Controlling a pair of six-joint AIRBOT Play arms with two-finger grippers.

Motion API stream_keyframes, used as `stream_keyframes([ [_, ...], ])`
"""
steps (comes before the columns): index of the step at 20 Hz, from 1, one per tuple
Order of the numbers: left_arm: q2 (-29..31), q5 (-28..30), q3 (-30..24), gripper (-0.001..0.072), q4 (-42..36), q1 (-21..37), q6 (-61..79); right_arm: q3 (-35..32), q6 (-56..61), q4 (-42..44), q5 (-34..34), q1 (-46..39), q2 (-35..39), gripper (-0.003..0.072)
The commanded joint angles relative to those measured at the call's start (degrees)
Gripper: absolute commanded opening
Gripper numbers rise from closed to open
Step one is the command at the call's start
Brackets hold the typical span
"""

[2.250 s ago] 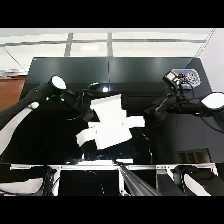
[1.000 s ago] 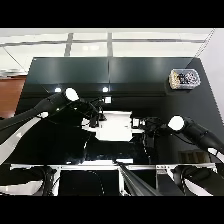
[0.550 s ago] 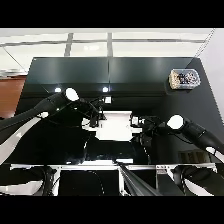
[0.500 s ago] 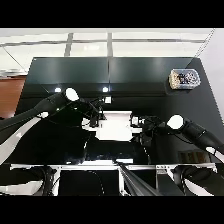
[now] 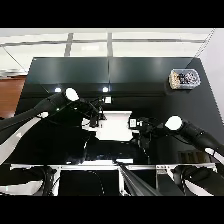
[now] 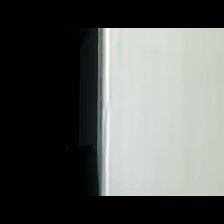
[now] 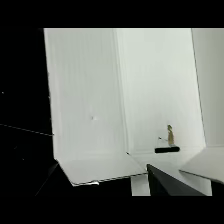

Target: Fold the box and place the chain.

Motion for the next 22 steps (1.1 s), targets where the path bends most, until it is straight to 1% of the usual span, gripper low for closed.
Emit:
stream_keyframes([
  [1, -0.04, -0.42, 0.0, 0.0027, -0.68, -0.02, -0.94, -0.04, -0.26, 3.43, -5.18, 4.28, -0.28, 0.0627],
  [3, -0.04, -0.74, 0.0, 0.0027, -1.46, -0.02, -5.49, 0.07, -0.24, 4.83, -8.44, 5.99, -0.26, 0.0627],
  [6, -0.04, -3.65, 0.0, 0.0027, -2.01, -0.02, -6.29, 1.49, -0.24, 4.04, -8.61, 4.87, 0.09, 0.0627],
  [8, -0.04, -4.26, 0.0, 0.0027, -1.97, 0.0, -6.27, 3.28, -0.26, 3.89, -8.5, 2.93, 0.92, 0.0627],
  [11, -0.04, -4.11, 0.0, 0.0027, -1.99, 0.0, -6.05, 5.03, -0.44, 0.63, -7.39, -0.13, 1.16, 0.0626],
  [14, -0.04, -3.98, 0.0, 0.0026, -1.97, 0.0, -6.01, 5.05, -1.55, -1.14, -6.03, -1.6, 1.16, 0.0626],
  [16, 0.0, -3.04, 0.0, 0.0025, -1.81, -0.02, -5.84, 5.05, -4.24, -1.99, -6.54, -1.79, 1.16, 0.0626],
  [19, 0.09, -1.9, 0.02, 0.0025, -1.57, -0.04, -2.32, 5.05, -4.59, -1.86, -7.48, -2.45, 1.14, 0.0626],
  [22, 0.09, -0.74, 0.02, 0.0025, -1.57, -0.04, -1.75, 5.05, -5.62, -1.9, -8.48, -4.2, 1.11, 0.0626],
])
